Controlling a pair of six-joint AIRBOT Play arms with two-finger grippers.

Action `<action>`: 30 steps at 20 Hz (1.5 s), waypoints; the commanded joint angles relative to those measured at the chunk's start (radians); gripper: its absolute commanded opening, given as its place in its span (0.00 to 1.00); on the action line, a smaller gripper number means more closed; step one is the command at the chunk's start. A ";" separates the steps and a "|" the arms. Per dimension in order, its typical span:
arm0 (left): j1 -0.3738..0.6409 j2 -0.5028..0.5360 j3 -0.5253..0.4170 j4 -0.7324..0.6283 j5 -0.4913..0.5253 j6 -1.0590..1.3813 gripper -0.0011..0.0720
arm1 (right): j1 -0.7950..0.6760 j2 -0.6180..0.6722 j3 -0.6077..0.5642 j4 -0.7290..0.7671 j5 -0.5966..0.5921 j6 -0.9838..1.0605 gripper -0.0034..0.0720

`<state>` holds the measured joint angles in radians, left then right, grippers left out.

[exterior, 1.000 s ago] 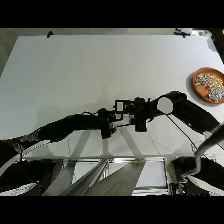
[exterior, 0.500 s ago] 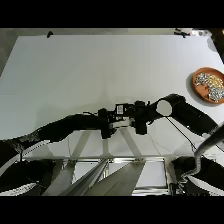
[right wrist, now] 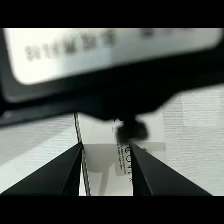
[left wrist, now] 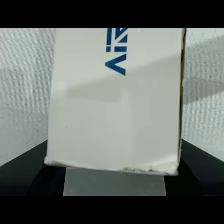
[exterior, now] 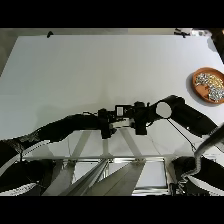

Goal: Fold the box and place the chain.

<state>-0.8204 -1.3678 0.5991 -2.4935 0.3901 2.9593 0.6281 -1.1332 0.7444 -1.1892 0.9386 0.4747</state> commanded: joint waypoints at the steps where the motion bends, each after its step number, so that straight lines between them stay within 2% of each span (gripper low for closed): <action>1: 0.000 0.000 0.000 0.000 -0.001 0.000 0.37 | -0.030 0.048 0.002 0.001 -0.047 -0.001 0.47; 6: 0.000 0.000 0.000 0.000 -0.001 -0.001 0.37 | -0.097 0.142 0.002 0.066 -0.023 0.000 0.49; 7: 0.000 0.000 0.000 0.000 -0.001 -0.001 0.37 | -0.111 0.157 0.002 0.111 -0.008 0.000 0.44; 8: 0.000 0.000 0.000 0.000 -0.001 0.000 0.37 | -0.127 0.169 0.001 0.165 0.019 0.000 0.19; 9: 0.000 0.000 0.000 0.000 -0.001 -0.001 0.37 | -0.142 0.174 0.001 0.221 0.049 -0.001 0.06; 12: 0.000 0.000 0.000 0.000 -0.001 -0.001 0.37 | -0.187 0.173 -0.022 0.411 0.135 -0.057 0.06; 17: 0.000 0.000 0.000 0.000 -0.001 0.000 0.37 | -0.296 0.173 -0.215 0.772 0.087 -0.217 0.06; 20: 0.000 0.000 0.000 0.000 -0.001 -0.001 0.37 | -0.396 0.173 -0.278 0.789 0.050 -0.173 0.06; 25: 0.000 0.000 0.000 0.000 -0.001 0.000 0.37 | -0.457 0.172 -0.282 0.705 0.058 -0.072 0.06; 30: 0.000 0.000 0.000 0.000 -0.001 0.000 0.37 | -0.457 0.098 -0.283 0.657 0.215 -0.092 0.06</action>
<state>-0.8204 -1.3678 0.5987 -2.4939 0.3889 2.9585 0.1780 -0.9966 0.4644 -0.5022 1.0733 0.3820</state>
